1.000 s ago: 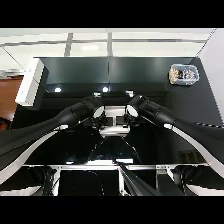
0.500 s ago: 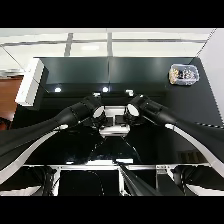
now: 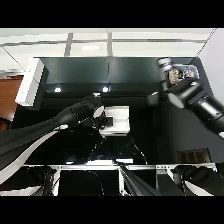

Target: Fold the box and place the chain.

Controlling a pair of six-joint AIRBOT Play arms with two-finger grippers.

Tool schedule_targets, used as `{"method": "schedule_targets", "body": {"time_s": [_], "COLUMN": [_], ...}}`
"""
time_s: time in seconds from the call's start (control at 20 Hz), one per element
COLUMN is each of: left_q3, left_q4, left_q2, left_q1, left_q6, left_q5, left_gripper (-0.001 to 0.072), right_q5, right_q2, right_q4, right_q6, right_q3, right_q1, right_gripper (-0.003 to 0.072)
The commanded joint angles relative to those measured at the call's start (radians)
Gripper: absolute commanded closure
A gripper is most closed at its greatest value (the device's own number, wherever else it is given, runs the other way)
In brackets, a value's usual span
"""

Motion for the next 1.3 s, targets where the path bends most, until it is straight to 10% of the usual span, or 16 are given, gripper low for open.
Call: {"method": "schedule_targets", "body": {"time_s": [0.0,0.25,0.65,0.75,1.0,1.15,1.25], "left_q3": [0.0,0.0,0.0,0.0,0.0,0.0,0.0], "left_q4": [0.0,0.0,0.0,0.0,-0.001,-0.001,-0.001], "left_q2": [0.0,0.0,0.0,0.0,0.0,0.0,0.0], "left_q1": [0.0,0.0,0.0,0.0,0.0,0.0,0.0], "left_q6": [0.0,0.0,0.0,0.0,0.0,0.0,0.0], "left_q5": [0.0,0.0,0.001,0.0,0.0,0.0,0.0], "left_gripper": [0.0683,0.0683,0.0683,0.0683,0.0683,0.0683,0.0683], "right_q5": [-0.332,-0.417,0.098,0.084,0.035,0.077,0.095], "right_q2": [-0.016,-0.367,-0.967,-1.011,-1.059,-1.043,-0.987], "right_q4": [-0.058,0.262,0.271,0.288,0.358,0.357,0.342], "right_q6": [0.0,-0.001,0.014,0.014,-0.002,-0.021,-0.09], "right_q3": [-0.077,0.158,1.035,1.075,1.075,1.075,1.075], "right_q1": [-0.275,-0.594,-0.686,-0.7,-0.707,-0.711,-0.714], "right_gripper": [-0.0034,-0.0034,-0.0034,0.0076,0.0083,0.0673,0.067]}}
